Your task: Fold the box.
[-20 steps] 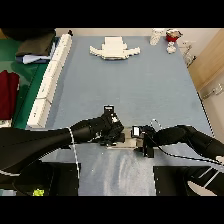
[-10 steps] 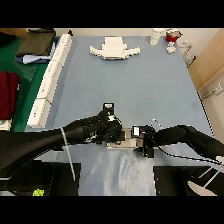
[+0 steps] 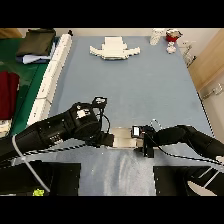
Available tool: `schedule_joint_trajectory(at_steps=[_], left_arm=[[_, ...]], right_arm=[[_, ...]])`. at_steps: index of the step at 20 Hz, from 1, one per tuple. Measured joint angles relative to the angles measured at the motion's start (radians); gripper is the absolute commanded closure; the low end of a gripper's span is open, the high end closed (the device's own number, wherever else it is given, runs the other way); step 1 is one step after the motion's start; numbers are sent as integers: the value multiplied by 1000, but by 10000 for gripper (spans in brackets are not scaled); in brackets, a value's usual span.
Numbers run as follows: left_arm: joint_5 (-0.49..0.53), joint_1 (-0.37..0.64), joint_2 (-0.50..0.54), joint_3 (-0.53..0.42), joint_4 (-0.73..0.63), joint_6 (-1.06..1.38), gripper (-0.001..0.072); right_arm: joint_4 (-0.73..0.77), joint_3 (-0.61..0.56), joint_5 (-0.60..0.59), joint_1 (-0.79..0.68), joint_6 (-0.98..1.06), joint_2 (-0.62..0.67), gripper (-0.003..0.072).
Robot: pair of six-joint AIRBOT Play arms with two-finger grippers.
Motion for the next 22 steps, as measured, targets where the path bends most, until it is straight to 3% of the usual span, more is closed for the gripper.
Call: schedule_joint_trajectory(at_steps=[8,12,13,14,15,19,22], left_arm=[[77,-3,37,-9,-50,454,696],[139,106,128,-107,-159,842,691],[152,154,154,-143,-195,971,475],[169,212,179,-183,-235,1114,67],[192,270,197,-222,-269,1244,14],[339,477,219,-379,-455,1722,14],[449,556,192,-470,-654,2022,14]], right_arm=[[0,0,0,0,0,0,227],[0,0,0,0,0,0,227],[0,0,0,0,0,0,227],[0,0,0,0,0,0,227],[0,0,0,0,0,0,227],[0,0,0,0,0,0,227],[0,0,0,0,0,0,226]])
